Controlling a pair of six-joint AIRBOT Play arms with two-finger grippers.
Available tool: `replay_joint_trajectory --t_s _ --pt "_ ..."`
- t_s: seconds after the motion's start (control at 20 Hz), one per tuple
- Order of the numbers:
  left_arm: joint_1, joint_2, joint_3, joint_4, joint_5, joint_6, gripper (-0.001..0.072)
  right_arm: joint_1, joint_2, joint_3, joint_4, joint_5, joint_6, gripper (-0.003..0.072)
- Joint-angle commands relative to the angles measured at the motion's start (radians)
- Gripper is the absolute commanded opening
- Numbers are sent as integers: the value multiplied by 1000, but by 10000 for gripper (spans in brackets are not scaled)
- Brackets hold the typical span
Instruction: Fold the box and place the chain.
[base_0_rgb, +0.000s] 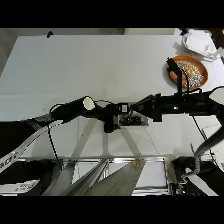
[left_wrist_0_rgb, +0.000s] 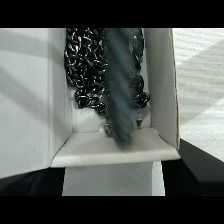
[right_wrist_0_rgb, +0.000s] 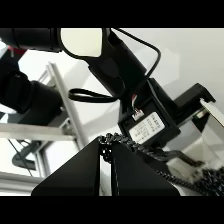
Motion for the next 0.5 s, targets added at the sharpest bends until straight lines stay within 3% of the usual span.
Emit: replay_joint_trajectory --t_s 0.0,0.2,0.45 --pt "0 1 0 0 0 0 344 1 0 -2 -190 -47 28 17" --pt "0 1 0 0 0 0 344 1 -6 -53 -307 -151 21 17" --pt "0 1 0 0 0 0 344 1 -47 -120 -408 -181 51 18"
